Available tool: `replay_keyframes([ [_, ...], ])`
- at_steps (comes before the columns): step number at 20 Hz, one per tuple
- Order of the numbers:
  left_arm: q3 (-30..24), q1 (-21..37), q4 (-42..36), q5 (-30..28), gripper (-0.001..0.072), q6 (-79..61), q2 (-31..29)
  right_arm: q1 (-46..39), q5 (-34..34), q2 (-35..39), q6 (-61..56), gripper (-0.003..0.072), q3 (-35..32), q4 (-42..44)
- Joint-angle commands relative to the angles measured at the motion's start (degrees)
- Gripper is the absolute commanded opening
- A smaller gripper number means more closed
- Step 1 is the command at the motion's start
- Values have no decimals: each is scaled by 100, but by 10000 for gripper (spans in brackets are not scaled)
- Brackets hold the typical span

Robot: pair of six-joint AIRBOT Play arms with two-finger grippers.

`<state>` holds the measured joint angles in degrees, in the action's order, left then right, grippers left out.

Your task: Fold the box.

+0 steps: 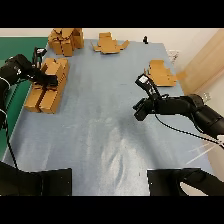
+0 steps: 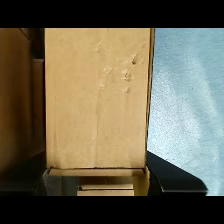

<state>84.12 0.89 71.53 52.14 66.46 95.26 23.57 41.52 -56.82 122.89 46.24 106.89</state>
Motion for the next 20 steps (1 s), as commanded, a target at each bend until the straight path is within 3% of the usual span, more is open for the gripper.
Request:
replay_keyframes([
  [1, 4, -13, 46, 164, 19, 46, 17, -2, 0, -105, -11, 7, -2, 11],
  [4, 37, -17, 37, 345, 22, 44, 7, 0, -2, -203, -9, 7, -2, 118],
  [5, 79, -17, 37, 396, 166, 44, -4, 0, -2, -216, -9, 7, -2, 131],
  [6, 142, -17, 28, 437, 439, 70, -11, 0, -2, -216, -9, 7, -2, 140],
  [9, 339, -17, 35, 461, 471, 114, -68, 0, 0, -214, -9, 7, -2, 186],
  [11, 457, -20, 35, 463, 545, 111, -83, 0, 0, -214, -9, 7, -2, 201],
  [14, 557, -20, 44, 533, 547, 109, -83, 0, -2, -214, -9, 7, -2, 225],
  [16, 560, -39, 59, 654, 653, 109, -76, 0, 0, -214, -9, 7, -2, 240],
  [20, 557, -52, 98, 896, 654, 107, -74, 0, 0, -214, -9, 7, -2, 262],
])
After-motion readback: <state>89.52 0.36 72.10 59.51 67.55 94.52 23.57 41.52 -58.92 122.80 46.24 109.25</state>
